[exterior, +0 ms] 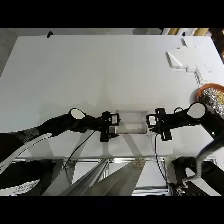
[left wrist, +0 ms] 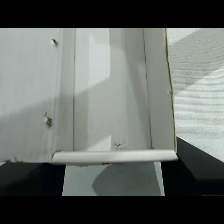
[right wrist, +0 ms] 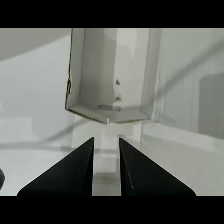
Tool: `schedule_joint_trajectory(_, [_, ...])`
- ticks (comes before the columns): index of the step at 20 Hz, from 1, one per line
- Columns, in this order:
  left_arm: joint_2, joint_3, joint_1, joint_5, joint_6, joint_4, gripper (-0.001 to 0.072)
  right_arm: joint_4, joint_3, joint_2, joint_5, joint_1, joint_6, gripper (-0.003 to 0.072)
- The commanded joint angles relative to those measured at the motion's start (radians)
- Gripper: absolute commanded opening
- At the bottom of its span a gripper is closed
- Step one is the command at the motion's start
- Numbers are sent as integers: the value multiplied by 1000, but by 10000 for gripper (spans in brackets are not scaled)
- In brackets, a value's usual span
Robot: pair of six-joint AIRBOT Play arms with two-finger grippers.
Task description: Fold the box and place the chain.
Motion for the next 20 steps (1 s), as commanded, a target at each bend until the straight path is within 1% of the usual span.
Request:
schedule_joint_trajectory(1, [1, 0, 0, 0, 0, 0, 274, 86, -45, 0, -82, 1, -55, 154])
schedule_joint_trajectory(5, [1, 0, 0, 0, 0, 0, 274, 204, -67, -16, -88, 1, -64, 148])
schedule_joint_trajectory(10, [1, 0, 1, 0, 0, 0, 274, 272, -92, -66, -93, 1, -63, 150])
schedule_joint_trajectory(11, [1, 0, 0, 0, 0, 0, 274, 288, -92, -67, -96, 1, -63, 162])
schedule_joint_trajectory(12, [1, 0, 0, 0, 0, 0, 274, 301, -92, -67, -101, 1, -63, 200])
schedule_joint_trajectory(14, [1, 0, 0, 0, 0, 0, 274, 316, -93, -68, -132, 18, -63, 350])
schedule_joint_trajectory(15, [1, 0, 0, 0, 0, 0, 274, 319, -97, -68, -163, 43, -63, 398])
schedule_joint_trajectory(17, [1, 0, 0, 0, 0, 0, 274, 320, -105, -69, -224, 105, -55, 457])
schedule_joint_trajectory(18, [1, 0, 0, 0, 0, 0, 274, 315, -105, -69, -233, 123, -36, 475])
schedule_joint_trajectory(20, [1, 0, 0, 0, 0, 0, 274, 290, -105, -63, -233, 127, 34, 476])
